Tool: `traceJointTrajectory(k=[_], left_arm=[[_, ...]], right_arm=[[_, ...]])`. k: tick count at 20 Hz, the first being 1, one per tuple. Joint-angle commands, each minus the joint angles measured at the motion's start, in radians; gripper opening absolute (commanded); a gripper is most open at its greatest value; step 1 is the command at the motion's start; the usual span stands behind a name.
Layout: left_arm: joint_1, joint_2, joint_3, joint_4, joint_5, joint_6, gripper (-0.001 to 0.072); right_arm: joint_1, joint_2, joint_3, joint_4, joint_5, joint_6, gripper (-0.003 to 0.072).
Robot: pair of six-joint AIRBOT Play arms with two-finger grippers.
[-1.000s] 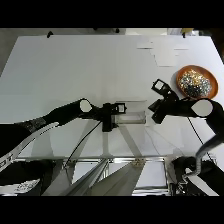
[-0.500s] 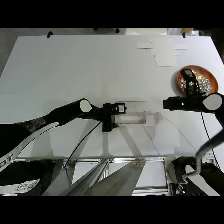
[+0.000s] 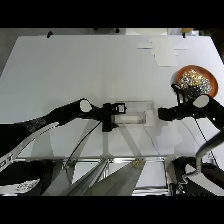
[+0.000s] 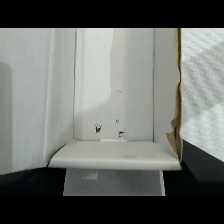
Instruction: Fold the box and place the chain.
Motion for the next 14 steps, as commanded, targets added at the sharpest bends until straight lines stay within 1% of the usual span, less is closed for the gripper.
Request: traceJointTrajectory(k=[1, 4, 7, 12, 14], left_arm=[[0.000, 0.000, 0.000, 0.000, -0.002, 0.000, 0.0011], [0.000, 0.000, 0.000, 0.000, -0.002, 0.000, 0.0011], [0.000, 0.000, 0.000, 0.000, -0.002, 0.000, 0.0011], [0.000, 0.000, 0.000, 0.000, -0.002, 0.000, 0.0011], [0.000, 0.000, 0.000, 0.000, -0.002, 0.000, 0.0011]], right_arm=[[-0.001, -0.023, -0.027, 0.039, 0.013, -0.020, 0.0016], [-0.001, -0.023, -0.038, 0.053, 0.029, -0.041, 0.0016], [-0.001, -0.023, -0.038, 0.135, 0.080, -0.093, 0.0016], [-0.001, 0.009, -0.037, 0.151, 0.129, -0.123, 0.0020], [-0.001, 0.054, -0.037, 0.158, 0.125, -0.125, 0.0125]])
